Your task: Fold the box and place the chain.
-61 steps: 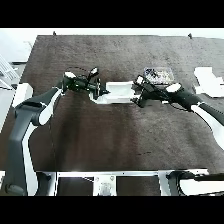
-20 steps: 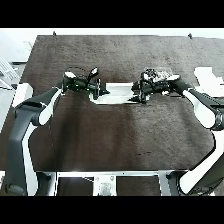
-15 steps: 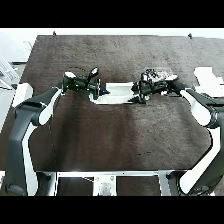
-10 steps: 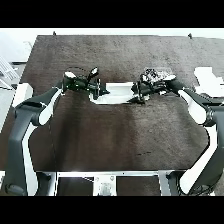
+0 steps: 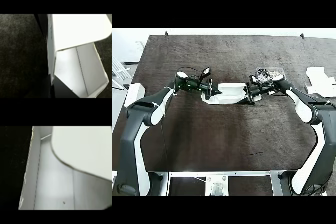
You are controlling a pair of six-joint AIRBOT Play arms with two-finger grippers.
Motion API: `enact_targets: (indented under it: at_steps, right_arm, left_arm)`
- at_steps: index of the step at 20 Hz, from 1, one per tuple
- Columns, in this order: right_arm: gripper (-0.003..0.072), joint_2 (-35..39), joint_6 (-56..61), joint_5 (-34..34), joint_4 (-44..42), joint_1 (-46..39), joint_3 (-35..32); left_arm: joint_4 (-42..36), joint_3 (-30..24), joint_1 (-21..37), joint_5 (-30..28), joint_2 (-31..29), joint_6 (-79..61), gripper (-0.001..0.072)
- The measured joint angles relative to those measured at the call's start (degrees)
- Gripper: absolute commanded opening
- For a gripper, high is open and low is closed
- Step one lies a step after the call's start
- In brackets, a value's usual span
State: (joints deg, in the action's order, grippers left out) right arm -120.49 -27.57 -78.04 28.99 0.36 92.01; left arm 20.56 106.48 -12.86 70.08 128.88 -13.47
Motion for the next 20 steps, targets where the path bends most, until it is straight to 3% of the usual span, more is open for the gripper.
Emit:
enact_targets:
  at_steps: [16,17,20]
  right_arm:
    - [0.0654,-0.68,0.09,-0.24,-0.02,0.22,0.11]
    - [0.0594,-0.68,0.11,-0.24,-0.04,0.22,0.11]
    - [0.0587,-0.72,0.17,-0.22,-0.13,0.22,0.11]
  left_arm:
    - [0.02,0.00,0.00,-0.02,0.00,-0.04,0.0022]
    - [0.02,0.00,0.00,-0.04,0.00,-0.02,0.0021]
    - [0.04,0.00,0.00,-0.04,0.00,-0.04,0.0022]
